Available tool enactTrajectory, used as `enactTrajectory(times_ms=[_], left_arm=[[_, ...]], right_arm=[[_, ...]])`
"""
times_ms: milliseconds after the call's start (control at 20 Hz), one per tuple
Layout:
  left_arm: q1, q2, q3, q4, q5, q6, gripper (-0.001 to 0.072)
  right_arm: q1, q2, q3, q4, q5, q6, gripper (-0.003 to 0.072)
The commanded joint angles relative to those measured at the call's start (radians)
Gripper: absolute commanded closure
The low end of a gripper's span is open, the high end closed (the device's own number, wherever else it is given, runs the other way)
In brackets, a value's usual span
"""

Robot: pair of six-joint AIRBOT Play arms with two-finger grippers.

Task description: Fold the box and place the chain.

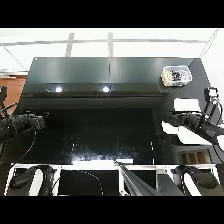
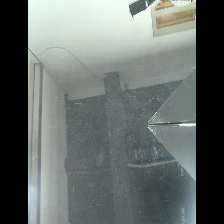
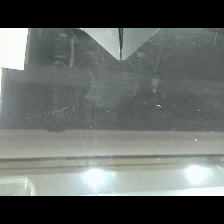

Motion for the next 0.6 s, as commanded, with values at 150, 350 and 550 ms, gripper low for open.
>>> enactTrajectory(times_ms=[150,350,550], left_arm=[[0.001,0.001,0.000,0.000,0.000,0.000,0.0679],[0.001,0.001,0.000,0.000,0.000,0.000,0.0679],[0.001,0.001,0.000,-0.008,0.021,0.000,0.0679]], right_arm=[[0.001,0.000,0.000,0.000,0.000,0.000,0.0669],[0.001,0.000,0.000,0.000,0.000,0.000,0.0669],[0.001,0.000,0.000,0.000,0.000,0.000,0.0669]])
